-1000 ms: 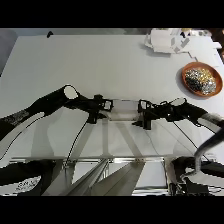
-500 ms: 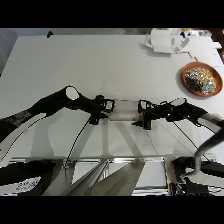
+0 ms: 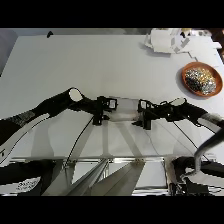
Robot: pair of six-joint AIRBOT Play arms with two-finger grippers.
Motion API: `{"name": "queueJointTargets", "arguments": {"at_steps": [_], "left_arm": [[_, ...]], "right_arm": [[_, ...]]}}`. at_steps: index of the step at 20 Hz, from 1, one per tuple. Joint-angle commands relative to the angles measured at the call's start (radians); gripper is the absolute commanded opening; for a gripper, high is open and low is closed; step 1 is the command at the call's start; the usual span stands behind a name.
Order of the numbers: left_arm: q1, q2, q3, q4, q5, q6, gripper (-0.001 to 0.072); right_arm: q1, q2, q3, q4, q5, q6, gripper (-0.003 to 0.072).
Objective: Fold the box and place the chain.
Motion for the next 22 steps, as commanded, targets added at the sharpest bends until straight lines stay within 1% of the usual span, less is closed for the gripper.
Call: {"name": "queueJointTargets", "arguments": {"at_steps": [1,3,4,5,6,7,10,14,16,18,22], "left_arm": [[-0.006,-0.001,0.0,0.001,0.009,-0.051,0.0453],[-0.008,0.0,0.0,0.002,0.0,-0.071,0.0446],[-0.008,0.004,0.0,0.003,-0.008,-0.085,0.0379],[-0.002,0.014,0.0,0.008,-0.021,-0.106,0.0218],[0.01,0.029,0.0,0.014,-0.037,-0.124,0.008],[0.024,0.05,0.0,0.024,-0.055,-0.148,0.0005],[0.085,0.13,0.0,0.102,-0.084,-0.339,0.0002],[0.193,0.193,0.0,0.237,-0.161,-0.794,0.0002],[0.243,0.194,-0.008,0.278,-0.193,-1.022,0.0002],[0.281,0.187,-0.031,0.27,-0.192,-1.201,0.0002],[0.314,0.118,-0.042,0.27,-0.191,-1.346,0.0002]], "right_arm": [[0.0,-0.001,0.0,-0.001,0.002,-0.001,0.0437],[0.0,-0.001,0.0,-0.001,0.002,-0.001,0.0437],[0.0,-0.001,0.0,-0.001,0.002,-0.001,0.0437],[0.0,-0.001,0.0,-0.001,0.002,-0.001,0.0437],[0.0,-0.001,0.0,-0.001,0.001,-0.001,0.0437],[0.0,-0.001,0.0,-0.001,0.002,-0.001,0.0437],[0.0,-0.001,0.0,-0.001,0.002,-0.001,0.0437],[0.0,-0.001,0.0,-0.001,0.002,-0.001,0.0437],[0.0,-0.001,0.0,-0.001,0.002,-0.001,0.0437],[0.0,-0.001,0.0,-0.001,0.002,-0.001,0.0437],[0.0,-0.001,0.0,-0.001,0.002,-0.001,0.0437]]}}
